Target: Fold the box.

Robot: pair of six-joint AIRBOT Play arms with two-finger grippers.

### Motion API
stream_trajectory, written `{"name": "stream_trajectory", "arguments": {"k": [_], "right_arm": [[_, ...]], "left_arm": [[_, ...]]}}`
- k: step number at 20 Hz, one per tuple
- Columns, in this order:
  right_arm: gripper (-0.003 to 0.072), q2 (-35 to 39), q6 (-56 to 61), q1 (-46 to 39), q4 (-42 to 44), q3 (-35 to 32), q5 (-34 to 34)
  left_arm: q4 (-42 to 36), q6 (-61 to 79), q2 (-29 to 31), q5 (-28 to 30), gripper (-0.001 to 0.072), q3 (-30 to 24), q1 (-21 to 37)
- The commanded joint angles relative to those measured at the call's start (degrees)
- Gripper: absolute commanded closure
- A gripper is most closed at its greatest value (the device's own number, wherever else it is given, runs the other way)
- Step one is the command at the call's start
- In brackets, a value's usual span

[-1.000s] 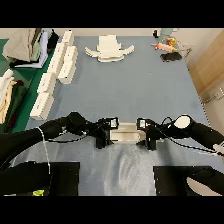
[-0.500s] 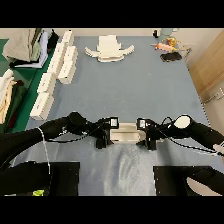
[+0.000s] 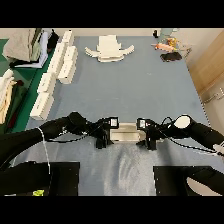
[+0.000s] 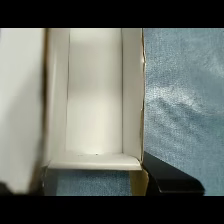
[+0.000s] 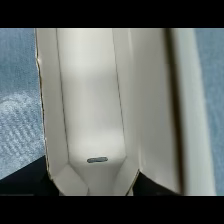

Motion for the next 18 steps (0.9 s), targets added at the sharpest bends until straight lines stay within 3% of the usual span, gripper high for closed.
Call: {"name": "stream_trajectory", "arguments": {"k": [1, 2, 3, 11, 18], "right_arm": [[0.0172, 0.0, 0.1, -0.1, -0.2, 0.0, -0.3], [0.0010, 0.0, 1.2, -0.6, -0.5, 0.0, -0.5], [-0.0034, 0.0, 1.4, -0.8, 0.0, 0.1, 0.8], [-0.0034, 2.5, 4.2, -2.0, -1.9, 0.1, 5.4], [-0.0034, 20.4, 22.2, -7.2, -14.7, 0.1, 14.6]], "left_arm": [[0.0, 0.0, 0.0, 0.0, 0.0283, 0.0, 0.0], [0.0, 0.0, 0.0, 0.0, 0.0284, 0.0, 0.0], [0.0, 0.0, 0.0, 0.0, 0.0283, 0.0, 0.0], [0.0, 0.0, 0.0, 0.0, 0.0283, 0.0, 0.0], [0.0, 0.0, 0.0, 0.0, 0.0284, 0.0, 0.0]]}}
